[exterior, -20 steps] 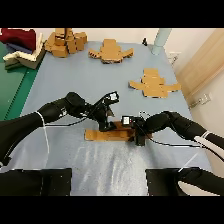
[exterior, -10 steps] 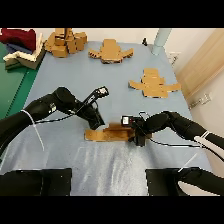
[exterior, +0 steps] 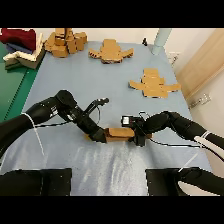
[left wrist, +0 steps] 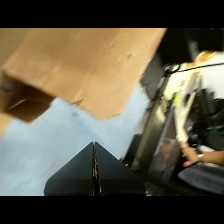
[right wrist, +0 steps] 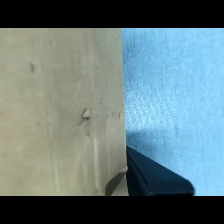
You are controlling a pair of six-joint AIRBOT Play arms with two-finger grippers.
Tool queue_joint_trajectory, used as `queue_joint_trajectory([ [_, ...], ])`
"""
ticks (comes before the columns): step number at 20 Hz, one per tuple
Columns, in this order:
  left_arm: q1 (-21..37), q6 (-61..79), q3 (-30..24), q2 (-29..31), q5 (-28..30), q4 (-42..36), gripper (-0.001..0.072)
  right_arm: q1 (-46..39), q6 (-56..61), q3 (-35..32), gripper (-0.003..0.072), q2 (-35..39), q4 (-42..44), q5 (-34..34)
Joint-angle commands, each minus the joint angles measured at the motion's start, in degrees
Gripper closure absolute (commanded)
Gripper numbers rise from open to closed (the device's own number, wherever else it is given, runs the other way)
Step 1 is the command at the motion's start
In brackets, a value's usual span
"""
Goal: Fold the box.
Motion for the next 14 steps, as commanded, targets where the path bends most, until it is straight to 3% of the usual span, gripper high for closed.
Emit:
queue_joint_trajectory([
  [1, -3.67, -2.67, -1.16, 0.0, 11.96, -11.37, 0.0697, 0.02, 0.0, 0.02, 0.0189, 0.02, 0.0, 0.02],
  [6, -4.22, -2.54, -1.2, -1.73, 31.74, -14.49, 0.0698, 0.02, 0.0, 0.02, 0.0189, 0.02, 0.0, 0.02],
  [14, -3.61, -3.54, -1.05, -5.81, 42.16, -11.32, 0.0699, 0.02, 0.0, 0.02, 0.0189, 0.02, 0.02, 0.02],
])
